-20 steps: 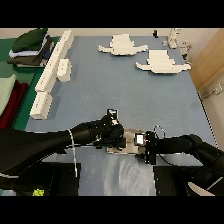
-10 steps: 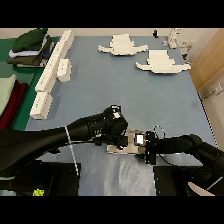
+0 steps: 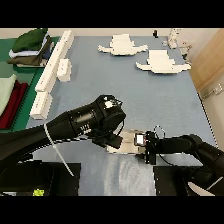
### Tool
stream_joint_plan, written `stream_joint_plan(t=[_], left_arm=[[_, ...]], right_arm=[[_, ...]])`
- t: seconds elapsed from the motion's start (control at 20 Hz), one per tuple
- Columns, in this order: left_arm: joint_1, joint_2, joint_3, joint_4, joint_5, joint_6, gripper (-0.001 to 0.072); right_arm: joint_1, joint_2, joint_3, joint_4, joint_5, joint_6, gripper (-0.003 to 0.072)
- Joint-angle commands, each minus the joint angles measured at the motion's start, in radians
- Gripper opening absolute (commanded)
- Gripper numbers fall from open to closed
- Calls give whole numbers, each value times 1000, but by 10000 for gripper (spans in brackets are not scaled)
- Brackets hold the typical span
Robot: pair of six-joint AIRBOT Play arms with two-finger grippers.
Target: Fold the box.
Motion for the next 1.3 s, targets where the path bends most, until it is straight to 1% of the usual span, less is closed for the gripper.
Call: stream_joint_plan(t=[0.0,0.1,0.15,0.25,0.35,0.4,0.45,0.55,0.6,0.65,0.7,0.8,0.95,1.1,1.15,1.25], left_arm=[[1,15,5,9,-40,146,15],[7,37,-10,22,-29,247,15],[32,67,-37,15,-3,294,15],[105,164,-127,14,80,412,15],[186,266,-229,6,171,594,15],[231,315,-280,-21,222,732,15],[279,354,-325,-86,261,901,16],[394,402,-407,-287,311,1312,18],[452,406,-439,-391,332,1469,246],[496,406,-469,-466,371,1586,642],[532,406,-503,-520,413,1699,697],[571,406,-574,-577,505,1861,697],[581,392,-680,-655,638,2073,697],[579,361,-760,-813,706,2329,697],[580,346,-771,-868,721,2378,697],[580,312,-774,-934,757,2410,697]], right_arm=[[0,1,0,0,0,0,521],[0,1,0,0,0,0,520],[0,1,0,0,0,0,521],[0,1,0,0,0,0,520],[0,1,0,0,0,0,520],[0,1,0,0,0,0,520],[0,1,0,0,0,0,521],[0,1,0,0,0,0,520],[0,1,0,0,0,0,520],[0,1,0,0,0,0,520],[0,1,0,0,0,0,520],[0,1,0,0,0,0,520],[0,1,0,0,0,0,520],[0,1,0,0,0,0,520],[0,1,0,0,0,0,520],[0,1,0,0,0,0,520]])
